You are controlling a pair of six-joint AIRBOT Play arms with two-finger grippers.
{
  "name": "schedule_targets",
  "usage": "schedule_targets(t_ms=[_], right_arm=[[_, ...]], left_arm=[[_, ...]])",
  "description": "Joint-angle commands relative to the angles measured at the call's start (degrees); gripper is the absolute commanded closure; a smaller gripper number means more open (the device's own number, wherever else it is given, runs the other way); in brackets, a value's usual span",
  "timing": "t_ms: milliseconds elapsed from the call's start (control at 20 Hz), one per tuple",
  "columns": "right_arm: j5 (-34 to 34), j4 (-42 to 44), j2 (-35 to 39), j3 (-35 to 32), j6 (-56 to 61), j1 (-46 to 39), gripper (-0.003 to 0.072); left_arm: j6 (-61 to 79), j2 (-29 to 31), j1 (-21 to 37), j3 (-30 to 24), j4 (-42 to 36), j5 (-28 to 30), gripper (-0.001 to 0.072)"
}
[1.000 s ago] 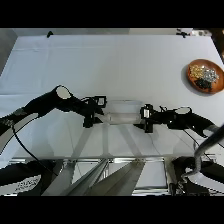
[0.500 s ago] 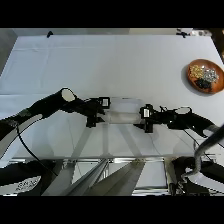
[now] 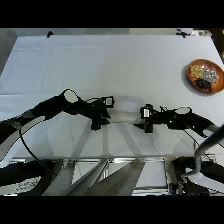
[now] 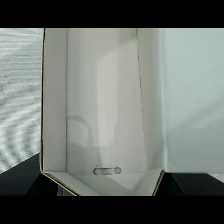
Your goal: Fold the box and place the chain.
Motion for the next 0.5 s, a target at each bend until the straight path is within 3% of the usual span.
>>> schedule_targets(t_ms=[0,250,450], right_arm=[[0.1,0.0,0.0,0.0,0.2,0.0,0.0448],[0.2,0.0,0.0,0.0,0.2,0.0,0.0448],[0.2,0.0,0.0,0.0,0.2,0.0,0.0448]], left_arm=[[-1.0,0.0,0.0,0.0,2.0,-1.2,0.0442],[-1.0,0.0,-0.1,0.0,2.3,1.0,0.0444],[-3.0,0.0,0.0,0.0,8.7,0.3,0.0456]])
